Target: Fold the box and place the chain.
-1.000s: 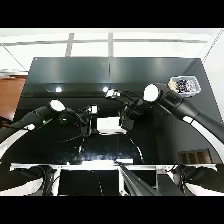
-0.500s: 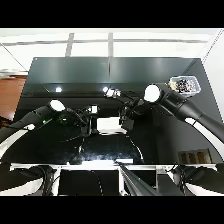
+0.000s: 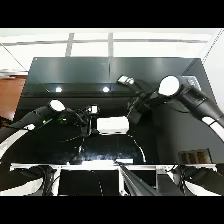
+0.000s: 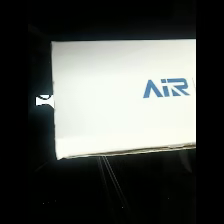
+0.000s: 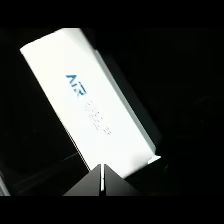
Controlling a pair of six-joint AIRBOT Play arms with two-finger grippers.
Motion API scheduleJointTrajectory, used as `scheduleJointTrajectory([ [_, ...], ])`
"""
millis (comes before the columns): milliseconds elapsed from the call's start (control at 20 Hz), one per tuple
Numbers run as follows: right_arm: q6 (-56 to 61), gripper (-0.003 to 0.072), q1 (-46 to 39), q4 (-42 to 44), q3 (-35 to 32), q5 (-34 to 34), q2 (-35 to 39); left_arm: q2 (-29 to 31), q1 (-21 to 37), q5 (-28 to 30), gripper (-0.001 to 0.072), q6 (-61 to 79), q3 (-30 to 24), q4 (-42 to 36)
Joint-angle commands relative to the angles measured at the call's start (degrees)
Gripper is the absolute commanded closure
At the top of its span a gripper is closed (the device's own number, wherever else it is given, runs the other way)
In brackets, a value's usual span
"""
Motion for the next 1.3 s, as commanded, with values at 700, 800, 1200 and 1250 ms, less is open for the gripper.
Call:
scheduleJointTrajectory([
  [700, 10.43, 0.0661, -7.98, 42.47, -16.76, -5.42, -5.40, 0.00, -0.02, 0.07, 0.0241, 0.00, 0.00, 0.00],
  [800, 10.43, 0.0661, -6.75, 42.45, -16.76, -5.64, -6.58, 0.00, -0.02, 0.07, 0.0240, 0.00, 0.00, 0.00],
  [1200, 11.67, 0.0661, -5.70, 37.44, -16.76, -8.00, -7.56, 0.00, -0.02, 0.07, 0.0240, 0.00, 0.00, 0.00],
  [1250, 11.76, 0.0661, -5.35, 36.92, -16.76, -8.00, -7.65, 0.00, -0.02, 0.07, 0.0241, 0.00, 0.00, 0.00],
])
